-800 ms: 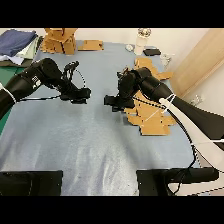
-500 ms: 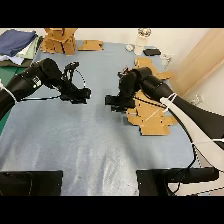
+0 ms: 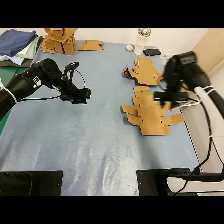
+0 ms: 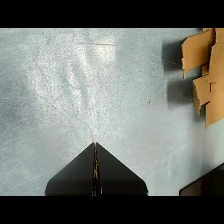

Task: Fold the box.

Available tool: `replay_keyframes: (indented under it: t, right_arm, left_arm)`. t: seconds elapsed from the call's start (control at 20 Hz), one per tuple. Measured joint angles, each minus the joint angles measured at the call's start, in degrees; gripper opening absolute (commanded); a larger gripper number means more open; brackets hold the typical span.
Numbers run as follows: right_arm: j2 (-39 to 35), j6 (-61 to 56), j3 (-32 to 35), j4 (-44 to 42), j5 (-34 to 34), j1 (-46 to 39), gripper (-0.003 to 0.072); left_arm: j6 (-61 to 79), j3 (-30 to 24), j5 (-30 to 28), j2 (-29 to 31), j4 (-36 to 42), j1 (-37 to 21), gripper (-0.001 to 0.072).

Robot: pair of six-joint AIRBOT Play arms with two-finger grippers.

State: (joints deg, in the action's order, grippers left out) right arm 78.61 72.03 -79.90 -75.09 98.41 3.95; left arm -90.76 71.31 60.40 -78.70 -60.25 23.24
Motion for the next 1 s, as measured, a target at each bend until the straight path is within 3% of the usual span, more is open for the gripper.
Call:
replay_keyframes:
  t: [0.1,0.15,0.25,0.5,0.7,1.0]
  right_arm:
    - [-0.1,3.1,0.0,1.7,-0.9,-6.3,0.0342]
    - [-0.1,4.6,-0.1,2.2,-2.1,-9.5,0.0386]
    - [0.5,7.2,-0.1,1.5,-3.7,-15.4,0.0405]
    - [3.9,15.6,0.3,-11.8,-7.0,-27.7,0.0405]
    - [7.0,22.6,1.4,-18.2,-10.5,-31.6,0.0405]
    - [11.6,28.0,1.9,-19.7,-13.7,-32.9,0.0400]
  left_arm:
    - [0.0,0.0,-0.2,0.0,0.0,0.0,0.0015]
    - [0.0,0.0,-1.0,0.0,0.0,0.0,0.0015]
    - [0.0,0.0,-2.7,0.0,0.0,0.0,0.0015]
    - [0.0,0.0,-6.9,0.0,0.1,0.0,0.0015]
    - [0.0,0.0,-9.0,0.0,0.0,0.0,0.0015]
    - [-0.1,0.0,-10.5,0.0,0.1,0.0,0.0015]
